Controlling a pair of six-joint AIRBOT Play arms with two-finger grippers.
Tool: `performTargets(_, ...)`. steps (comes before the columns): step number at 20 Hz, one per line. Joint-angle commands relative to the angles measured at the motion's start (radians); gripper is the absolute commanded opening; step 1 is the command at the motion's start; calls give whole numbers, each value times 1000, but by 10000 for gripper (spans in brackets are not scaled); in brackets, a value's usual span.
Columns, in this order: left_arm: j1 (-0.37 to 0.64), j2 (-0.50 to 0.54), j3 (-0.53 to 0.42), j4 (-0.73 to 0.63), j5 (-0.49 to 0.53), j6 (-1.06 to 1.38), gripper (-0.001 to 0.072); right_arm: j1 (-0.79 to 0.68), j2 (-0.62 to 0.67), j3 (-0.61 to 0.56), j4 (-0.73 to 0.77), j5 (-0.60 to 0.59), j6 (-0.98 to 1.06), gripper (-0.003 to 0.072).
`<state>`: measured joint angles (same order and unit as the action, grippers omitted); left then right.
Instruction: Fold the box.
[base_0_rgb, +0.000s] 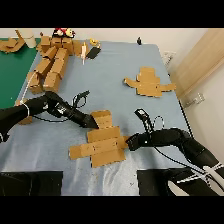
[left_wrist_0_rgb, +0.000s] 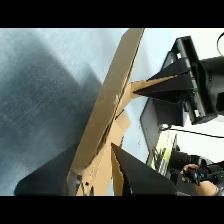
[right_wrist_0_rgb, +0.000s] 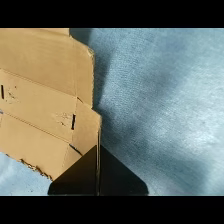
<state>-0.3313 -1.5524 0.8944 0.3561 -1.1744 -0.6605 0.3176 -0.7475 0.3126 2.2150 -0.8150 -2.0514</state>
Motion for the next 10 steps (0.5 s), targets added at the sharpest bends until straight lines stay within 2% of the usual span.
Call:
performTargets(1, 0, -23, 0, -50, -14, 39, 232, 1, 1, 0, 0, 3, 0, -3)
performTargets(2, 0, -30, 0, -50, -18, 45, 151, 1, 1, 0, 0, 3, 0, -3)
performTargets(4, 0, -37, 0, -50, -28, 50, 147, 1, 1, 0, 0, 3, 0, -3)
performTargets(5, 0, -37, 0, -50, -35, 61, 104, 1, 1, 0, 0, 3, 0, -3)
performTargets(8, 1, -37, 0, -49, -38, 78, 103, 1, 1, 0, 0, 3, 0, -3)
performTargets(10, 1, -37, 0, -50, -36, 107, 12, 1, 1, 0, 0, 2, 0, -1)
